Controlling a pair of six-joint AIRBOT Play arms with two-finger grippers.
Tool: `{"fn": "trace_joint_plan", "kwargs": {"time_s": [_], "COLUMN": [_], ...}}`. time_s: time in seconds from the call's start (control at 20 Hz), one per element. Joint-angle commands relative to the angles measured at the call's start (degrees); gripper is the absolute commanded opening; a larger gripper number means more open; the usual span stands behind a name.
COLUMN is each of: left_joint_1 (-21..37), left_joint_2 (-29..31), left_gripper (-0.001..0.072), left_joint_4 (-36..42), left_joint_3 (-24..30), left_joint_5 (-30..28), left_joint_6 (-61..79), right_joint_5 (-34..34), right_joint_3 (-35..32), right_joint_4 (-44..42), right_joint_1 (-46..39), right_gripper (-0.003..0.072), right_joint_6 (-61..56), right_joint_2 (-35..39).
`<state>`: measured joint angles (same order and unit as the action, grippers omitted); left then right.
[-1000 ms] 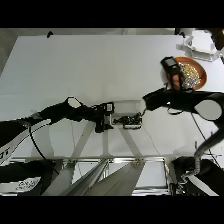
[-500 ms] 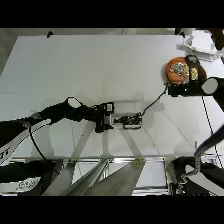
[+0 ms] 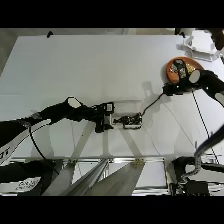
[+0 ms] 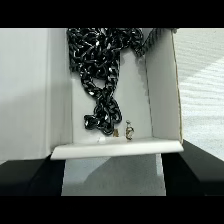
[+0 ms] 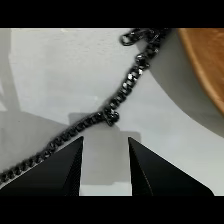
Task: Fold the box and place the chain.
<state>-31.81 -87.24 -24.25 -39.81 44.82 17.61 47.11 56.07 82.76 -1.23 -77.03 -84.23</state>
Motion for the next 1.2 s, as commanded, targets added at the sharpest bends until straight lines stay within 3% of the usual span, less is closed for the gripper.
{"fn": "trace_joint_plan", "kwargs": {"time_s": [0.0, 0.35, 0.45, 0.55, 0.85, 1.15], "left_joint_1": [0.00, 0.00, 0.00, 0.00, 0.00, 0.00], "left_joint_2": [-0.04, -0.04, -0.04, -0.04, -0.04, -0.04], "left_gripper": [0.0321, 0.0321, 0.0321, 0.0321, 0.0321, 0.0321], "left_joint_4": [0.00, 0.00, 0.00, 0.00, 0.00, -0.04], "left_joint_3": [0.00, 0.00, 0.00, 0.00, 0.00, 0.00], "left_joint_5": [0.00, 0.00, 0.00, 0.00, 0.00, 0.02], "left_joint_6": [0.00, 0.02, 0.00, 0.00, 0.00, 0.00], "right_joint_5": [-2.91, -2.80, -2.71, -2.84, 2.51, 12.11], "right_joint_3": [0.44, 0.46, 0.46, 0.46, 1.81, 1.81], "right_joint_4": [-0.24, 6.75, 7.02, 6.82, 6.43, -8.85], "right_joint_1": [2.29, 3.13, 3.15, 3.15, 3.15, 3.15], "right_gripper": [0.0301, 0.0274, 0.0171, 0.0016, 0.0014, 0.0015], "right_joint_6": [0.81, -3.74, -3.72, -3.69, -2.38, 3.91], "right_joint_2": [-2.91, -3.76, -3.76, -3.76, 0.13, 18.86]}}
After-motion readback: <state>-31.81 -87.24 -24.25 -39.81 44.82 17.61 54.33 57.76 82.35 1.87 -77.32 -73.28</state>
